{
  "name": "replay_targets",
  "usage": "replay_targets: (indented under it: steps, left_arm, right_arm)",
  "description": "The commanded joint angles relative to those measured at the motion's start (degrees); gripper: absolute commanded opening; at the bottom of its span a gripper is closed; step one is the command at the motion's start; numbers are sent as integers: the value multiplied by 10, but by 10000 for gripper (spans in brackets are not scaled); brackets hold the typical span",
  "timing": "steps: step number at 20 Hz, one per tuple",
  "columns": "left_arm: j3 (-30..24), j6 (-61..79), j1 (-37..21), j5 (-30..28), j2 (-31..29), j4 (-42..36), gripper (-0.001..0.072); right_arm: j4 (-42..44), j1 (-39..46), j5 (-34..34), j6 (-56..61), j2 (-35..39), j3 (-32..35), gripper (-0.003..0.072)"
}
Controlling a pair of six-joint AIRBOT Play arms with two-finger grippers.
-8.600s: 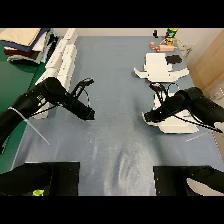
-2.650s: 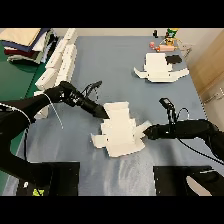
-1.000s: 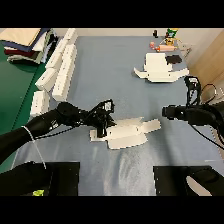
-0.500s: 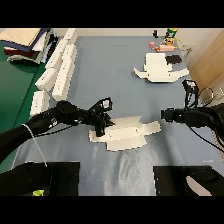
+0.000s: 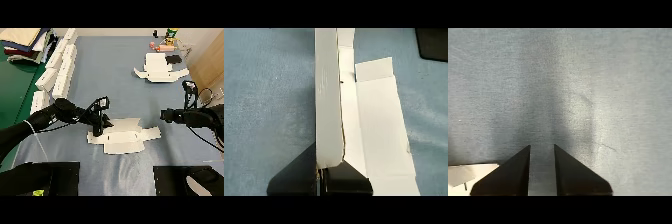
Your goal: Fold the box.
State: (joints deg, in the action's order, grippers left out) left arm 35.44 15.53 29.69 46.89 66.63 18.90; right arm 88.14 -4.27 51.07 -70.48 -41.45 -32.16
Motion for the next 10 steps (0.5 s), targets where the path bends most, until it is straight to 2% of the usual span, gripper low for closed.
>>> replay_targets:
  steps: [1,7,10]
  left_arm:
    - [0,5,0,5,7,0,12]
    - [-5,-10,0,20,9,11,12]
    - [-7,-33,0,48,9,24,12]
  right_arm:
    - [2,0,-1,0,0,0,222]
    - [12,0,0,0,0,0,222]
    - [24,0,0,0,0,0,222]
